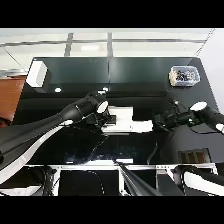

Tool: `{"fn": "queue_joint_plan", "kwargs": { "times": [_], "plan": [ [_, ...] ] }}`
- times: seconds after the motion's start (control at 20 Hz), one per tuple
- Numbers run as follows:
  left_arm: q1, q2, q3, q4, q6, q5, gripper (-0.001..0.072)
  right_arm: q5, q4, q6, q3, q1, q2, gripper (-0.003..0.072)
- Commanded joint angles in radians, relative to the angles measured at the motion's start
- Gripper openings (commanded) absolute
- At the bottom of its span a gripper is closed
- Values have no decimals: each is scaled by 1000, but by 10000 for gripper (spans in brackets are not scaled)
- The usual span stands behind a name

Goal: Fold the box and place the chain.

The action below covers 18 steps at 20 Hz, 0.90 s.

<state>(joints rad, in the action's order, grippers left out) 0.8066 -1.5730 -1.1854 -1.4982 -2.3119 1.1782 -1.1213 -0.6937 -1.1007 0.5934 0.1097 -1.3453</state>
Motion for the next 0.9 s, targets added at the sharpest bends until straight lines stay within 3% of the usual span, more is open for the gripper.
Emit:
{"fn": "queue_joint_plan", "kwargs": {
  "times": [0.0,0.2,0.25,0.35,0.4,0.6,0.8,0.85],
  "plan": [
    [0,-1,-1,0,0,1,28,-16,117,167,30,-76,-48,21],
    [0,-1,-1,0,0,0,28,-119,83,207,113,-80,-48,23],
    [0,-1,-1,0,0,1,28,-123,65,186,131,-80,-48,84],
    [0,-1,-1,0,0,1,28,-152,71,169,154,-80,-48,354],
    [0,-1,-1,0,0,4,28,-173,73,170,159,-80,-48,444],
    [0,-1,-1,0,0,4,28,-283,75,170,161,-81,-48,443],
    [0,-1,-1,0,0,4,28,-272,146,170,161,-86,-48,445],
    [0,-1,-1,0,0,4,28,-266,151,170,162,-99,-48,476]
  ]
}}
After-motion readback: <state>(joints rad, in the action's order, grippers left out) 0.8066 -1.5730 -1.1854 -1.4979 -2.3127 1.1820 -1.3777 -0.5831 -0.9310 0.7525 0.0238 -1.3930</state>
